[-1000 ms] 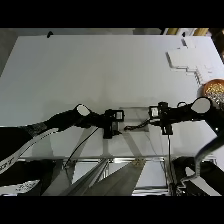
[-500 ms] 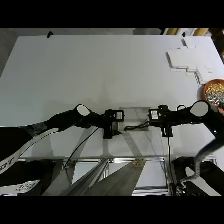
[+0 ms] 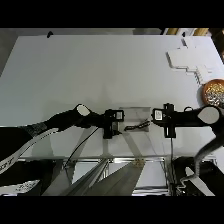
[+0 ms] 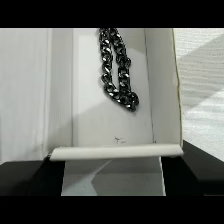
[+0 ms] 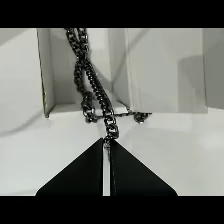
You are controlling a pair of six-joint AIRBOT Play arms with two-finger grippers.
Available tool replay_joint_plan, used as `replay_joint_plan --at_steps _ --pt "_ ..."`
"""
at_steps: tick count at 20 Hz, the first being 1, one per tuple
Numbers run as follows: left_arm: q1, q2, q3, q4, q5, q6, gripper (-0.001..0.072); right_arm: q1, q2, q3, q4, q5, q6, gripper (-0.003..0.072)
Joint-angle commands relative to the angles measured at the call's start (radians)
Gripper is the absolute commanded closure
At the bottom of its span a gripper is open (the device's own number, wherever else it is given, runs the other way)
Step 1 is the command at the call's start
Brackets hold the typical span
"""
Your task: Fold the box and place the chain.
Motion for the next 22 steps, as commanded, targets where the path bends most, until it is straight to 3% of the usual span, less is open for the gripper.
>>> replay_joint_plan --at_steps 1,5,8,12,16,17,19,22 --pt "0.0 0.0 0.0 0.0 0.0 0.0 0.0456 0.015 0.093 0.0 0.077 0.024 0.035 0.0671" --pt "0.0 0.0 0.0 0.0 0.0 0.0 0.0456 0.156 0.118 0.0 0.272 0.007 0.034 0.0671" --pt "0.0 0.0 0.0 0.0 0.0 0.0 0.0456 0.296 0.114 0.0 0.365 -0.151 0.034 0.0671" --pt "0.0 0.0 0.0 0.0 0.0 0.0 0.0456 0.442 0.056 0.0 0.385 -0.344 0.035 0.0671" --pt "0.0 0.0 0.0 0.0 0.0 0.0 0.0456 0.464 -0.04 0.0 0.38 -0.362 0.035 0.0663" --pt "0.0 0.0 0.0 0.0 0.0 0.0 0.0456 0.464 -0.057 0.0 0.377 -0.364 0.035 0.0592" --pt "0.0 0.0 0.001 0.0 0.0 0.0 0.0456 0.464 -0.06 0.0 0.363 -0.367 0.035 0.0379" --pt "0.0 0.0 0.001 0.0 0.0 0.0 0.0456 0.369 -0.001 0.0 0.303 -0.288 0.035 0.0379"
